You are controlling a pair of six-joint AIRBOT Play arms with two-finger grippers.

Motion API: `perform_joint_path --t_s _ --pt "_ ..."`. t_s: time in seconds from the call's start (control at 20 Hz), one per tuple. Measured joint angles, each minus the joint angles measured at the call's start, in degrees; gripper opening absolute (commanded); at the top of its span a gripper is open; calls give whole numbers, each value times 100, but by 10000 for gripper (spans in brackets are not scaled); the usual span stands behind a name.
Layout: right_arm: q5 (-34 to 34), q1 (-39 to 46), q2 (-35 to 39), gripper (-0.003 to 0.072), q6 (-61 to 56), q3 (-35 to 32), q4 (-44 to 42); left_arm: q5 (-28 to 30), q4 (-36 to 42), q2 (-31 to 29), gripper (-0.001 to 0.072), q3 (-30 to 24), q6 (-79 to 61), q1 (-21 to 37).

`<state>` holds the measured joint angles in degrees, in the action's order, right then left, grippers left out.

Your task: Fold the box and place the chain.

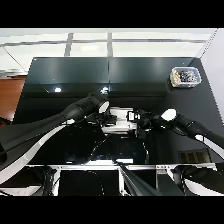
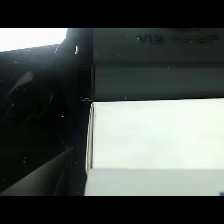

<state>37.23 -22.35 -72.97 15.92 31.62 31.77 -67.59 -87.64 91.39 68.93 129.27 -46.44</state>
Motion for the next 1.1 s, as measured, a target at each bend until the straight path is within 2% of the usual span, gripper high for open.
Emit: perform_joint_path --t_s 0.05,0.15,0.2,0.25,1.1 --pt "0 0 0 188 -2 0 0 0 -2 9 342 0 11 0" --pt "0 0 0 187 -2 0 0 0 -13 24 309 0 13 0" --pt "0 0 0 187 -2 0 0 2 -11 26 126 0 15 0" --pt "0 0 0 187 -4 0 0 0 -11 26 26 0 17 0" --pt "0 0 0 187 -4 0 -2 -11 35 35 28 2 -15 0"
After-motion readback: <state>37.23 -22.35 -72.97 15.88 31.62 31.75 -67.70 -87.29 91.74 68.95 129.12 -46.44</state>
